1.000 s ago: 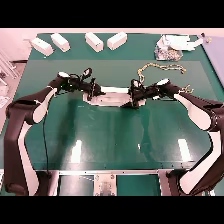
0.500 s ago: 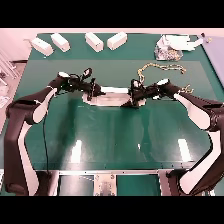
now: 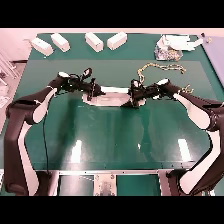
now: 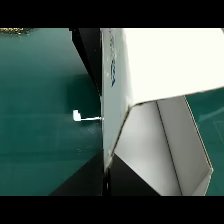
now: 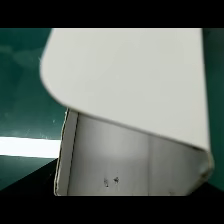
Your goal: Fold the box and place the chain.
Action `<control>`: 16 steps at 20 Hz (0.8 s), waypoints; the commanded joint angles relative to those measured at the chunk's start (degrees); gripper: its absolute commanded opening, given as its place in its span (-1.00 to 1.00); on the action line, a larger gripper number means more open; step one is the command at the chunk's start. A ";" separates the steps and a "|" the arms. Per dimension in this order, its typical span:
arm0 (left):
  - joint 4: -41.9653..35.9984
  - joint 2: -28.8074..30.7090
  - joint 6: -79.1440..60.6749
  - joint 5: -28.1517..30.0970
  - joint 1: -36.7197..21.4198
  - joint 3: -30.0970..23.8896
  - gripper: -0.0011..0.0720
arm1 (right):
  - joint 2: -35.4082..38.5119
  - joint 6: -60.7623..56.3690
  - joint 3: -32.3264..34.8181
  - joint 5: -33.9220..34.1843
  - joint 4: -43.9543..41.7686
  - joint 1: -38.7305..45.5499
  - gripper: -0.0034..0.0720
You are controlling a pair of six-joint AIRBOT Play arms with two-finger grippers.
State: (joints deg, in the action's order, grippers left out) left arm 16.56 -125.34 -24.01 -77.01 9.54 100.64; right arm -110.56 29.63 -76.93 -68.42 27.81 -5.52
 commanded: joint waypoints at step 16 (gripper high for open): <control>-0.72 0.02 0.00 0.02 0.00 0.02 -0.92 | -0.09 -0.02 0.00 -0.24 0.09 -0.04 0.64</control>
State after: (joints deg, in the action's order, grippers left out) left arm 16.08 -125.34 -24.01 -76.99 9.54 100.64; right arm -110.61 29.63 -76.95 -68.66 27.99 -5.52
